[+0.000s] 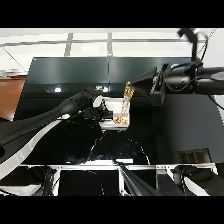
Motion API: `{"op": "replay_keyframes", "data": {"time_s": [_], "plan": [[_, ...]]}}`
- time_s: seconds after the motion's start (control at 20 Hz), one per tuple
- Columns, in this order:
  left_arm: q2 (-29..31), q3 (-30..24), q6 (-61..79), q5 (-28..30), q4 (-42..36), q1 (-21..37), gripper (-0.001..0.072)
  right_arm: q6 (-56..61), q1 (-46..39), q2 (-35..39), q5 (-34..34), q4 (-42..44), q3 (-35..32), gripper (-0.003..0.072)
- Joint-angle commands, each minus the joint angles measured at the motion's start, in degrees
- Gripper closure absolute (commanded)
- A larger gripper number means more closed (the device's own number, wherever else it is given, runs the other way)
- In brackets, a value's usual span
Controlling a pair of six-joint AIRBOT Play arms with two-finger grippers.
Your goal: Fold the box and place the chain.
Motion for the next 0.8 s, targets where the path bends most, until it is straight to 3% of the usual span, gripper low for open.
{"op": "replay_keyframes", "data": {"time_s": [0.0, 0.15, 0.35, 0.55, 0.65, 0.75], "plan": [[0.0, 0.0, 0.0, 0.0, 0.0, 0.0, 0.068, -1.5, 0.0, -0.1, -1.4, 8.1, 1.0, 0.0673], [0.0, 0.0, 0.0, 0.0, 0.0, 0.0, 0.0679, 3.6, 1.0, -3.0, 0.4, 3.9, -0.7, 0.0673], [0.0, 0.0, 0.0, 0.0, 0.0, 0.0, 0.0679, 10.0, 4.3, -8.9, -1.2, -6.2, -8.2, 0.0673], [0.0, 0.0, 0.0, 0.0, 0.0, 0.0, 0.0679, 10.6, 5.1, -14.6, -1.7, -6.3, -12.1, 0.0669], [0.0, 0.0, 0.0, 0.0, 0.0, 0.0, 0.0679, 10.8, 4.9, -15.3, -2.4, -6.6, -12.1, 0.0404], [0.0, 0.0, 0.0, 0.0, 0.0, 0.0, 0.068, 10.8, 3.0, -15.0, -1.7, -7.8, -12.0, 0.0409]]}}
